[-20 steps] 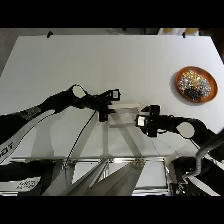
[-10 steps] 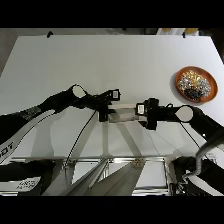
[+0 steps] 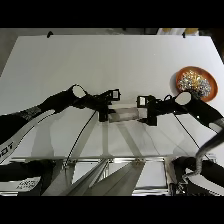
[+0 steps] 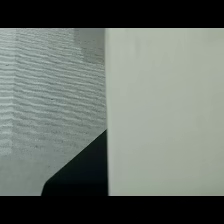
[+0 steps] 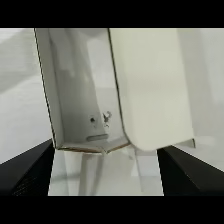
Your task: Fold the box and place the chain.
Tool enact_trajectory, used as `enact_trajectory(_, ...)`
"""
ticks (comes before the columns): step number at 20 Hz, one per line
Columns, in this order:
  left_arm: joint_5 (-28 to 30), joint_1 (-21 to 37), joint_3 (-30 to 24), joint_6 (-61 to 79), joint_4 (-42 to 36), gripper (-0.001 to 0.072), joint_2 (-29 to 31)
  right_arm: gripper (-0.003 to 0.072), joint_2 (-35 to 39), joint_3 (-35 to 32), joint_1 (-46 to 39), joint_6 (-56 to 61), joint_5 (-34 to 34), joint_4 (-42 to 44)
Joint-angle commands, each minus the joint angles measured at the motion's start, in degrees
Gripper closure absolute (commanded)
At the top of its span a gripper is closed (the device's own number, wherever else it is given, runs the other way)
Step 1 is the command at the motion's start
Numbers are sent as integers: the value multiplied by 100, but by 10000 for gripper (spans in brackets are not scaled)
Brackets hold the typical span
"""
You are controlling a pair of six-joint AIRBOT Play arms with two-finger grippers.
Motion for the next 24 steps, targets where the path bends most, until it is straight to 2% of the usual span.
enact_trajectory(1, 2, -4, 2, 2, 0, 700, 2, 2, -442, 157, -57, -284, 428, 76)
enact_trajectory(6, 2, -4, 2, 2, 0, 700, 2, 5, -625, 157, -50, -678, 553, 542)
enact_trajectory(10, 2, -4, 2, 4, 0, 700, 2, 36, -787, 157, -50, -688, 623, 533)
enact_trajectory(20, 2, -4, 2, 2, 0, 700, 2, 55, -931, 144, -50, -431, 601, 367)
enact_trajectory(21, 2, -4, 2, 2, 0, 700, 2, 62, -931, 144, -50, -431, 568, 369)
enact_trajectory(22, 2, -4, 2, 2, 0, 700, 2, 109, -933, 144, -50, -433, 549, 369)
enact_trajectory(24, 2, -4, 2, 2, 0, 700, 2, 116, -968, 144, -50, -433, 525, 468)
